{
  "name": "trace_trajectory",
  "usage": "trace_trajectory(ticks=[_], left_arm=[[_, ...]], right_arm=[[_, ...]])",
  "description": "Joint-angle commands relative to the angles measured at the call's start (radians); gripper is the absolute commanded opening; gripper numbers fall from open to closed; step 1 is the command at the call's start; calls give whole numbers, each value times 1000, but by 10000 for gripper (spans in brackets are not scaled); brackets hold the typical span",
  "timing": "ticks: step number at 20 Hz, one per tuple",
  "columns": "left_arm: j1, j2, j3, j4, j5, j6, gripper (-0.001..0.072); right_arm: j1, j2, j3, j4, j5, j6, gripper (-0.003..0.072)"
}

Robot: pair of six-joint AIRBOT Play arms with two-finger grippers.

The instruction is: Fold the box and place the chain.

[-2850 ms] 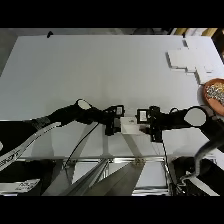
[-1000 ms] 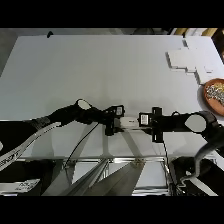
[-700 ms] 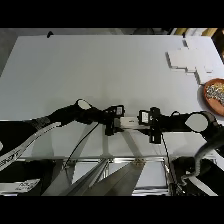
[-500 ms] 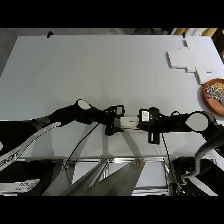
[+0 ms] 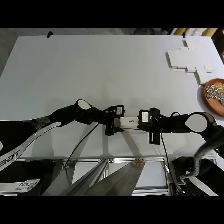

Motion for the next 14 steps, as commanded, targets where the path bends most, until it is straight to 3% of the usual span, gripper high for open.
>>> trace_trajectory(ticks=[1,4,8,14], left_arm=[[0,1,0,0,0,0,312],[0,1,0,0,0,0,312],[0,1,0,0,0,0,312],[0,1,0,0,0,0,312]], right_arm=[[0,0,-6,-8,-3,0,16],[0,0,-6,-2,-3,0,16],[0,21,-6,140,-27,-60,16],[0,16,-7,40,-97,-7,16]])
